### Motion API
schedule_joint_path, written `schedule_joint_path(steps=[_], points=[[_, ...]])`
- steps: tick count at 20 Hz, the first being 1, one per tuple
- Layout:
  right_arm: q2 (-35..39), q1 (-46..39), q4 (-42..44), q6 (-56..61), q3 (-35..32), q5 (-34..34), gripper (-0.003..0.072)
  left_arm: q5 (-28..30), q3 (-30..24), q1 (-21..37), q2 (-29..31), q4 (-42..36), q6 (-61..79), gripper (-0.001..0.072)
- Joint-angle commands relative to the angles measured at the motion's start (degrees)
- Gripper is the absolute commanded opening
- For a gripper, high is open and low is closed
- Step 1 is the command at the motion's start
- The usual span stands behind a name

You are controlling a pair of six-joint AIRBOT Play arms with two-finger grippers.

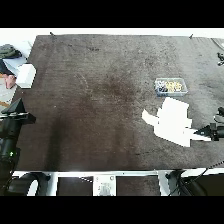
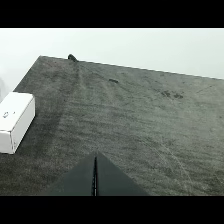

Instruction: Fold the box and place the chain.

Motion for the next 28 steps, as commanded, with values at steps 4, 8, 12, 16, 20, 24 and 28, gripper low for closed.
schedule_joint_path(steps=[4, 8, 12, 16, 20, 24, 28], points=[[4.3, 2.0, 0.8, -1.1, -1.6, 4.3, -0.0019, 0.0, 0.0, 0.0, 0.0, 0.0, 0.0, 0.0011], [11.6, 7.2, 10.1, -3.8, -10.5, 2.0, -0.0019, 0.0, 0.0, 0.0, 0.0, 0.0, 0.0, 0.0011], [18.8, 16.7, 19.7, -7.5, -24.4, -4.1, -0.0020, 0.0, 0.0, 0.0, 0.0, 0.0, 0.0, 0.0012], [21.2, 32.7, 30.3, -8.6, -31.3, -14.1, -0.0019, 0.0, 0.0, 0.0, 0.0, 0.0, 0.0, 0.0011], [21.2, 53.0, 38.9, -8.6, -27.4, -30.3, -0.0019, 0.0, 0.0, 0.0, 0.0, 0.0, 0.0, 0.0011], [19.0, 63.5, 41.0, -6.2, -17.9, -36.7, -0.0019, 0.4, 0.1, 0.0, 0.0, 0.0, 0.0, 0.0011], [11.3, 65.2, 40.7, -3.8, -9.5, -39.1, -0.0019, 0.0, 0.1, 0.0, 0.0, 0.0, 0.0, 0.0011]])
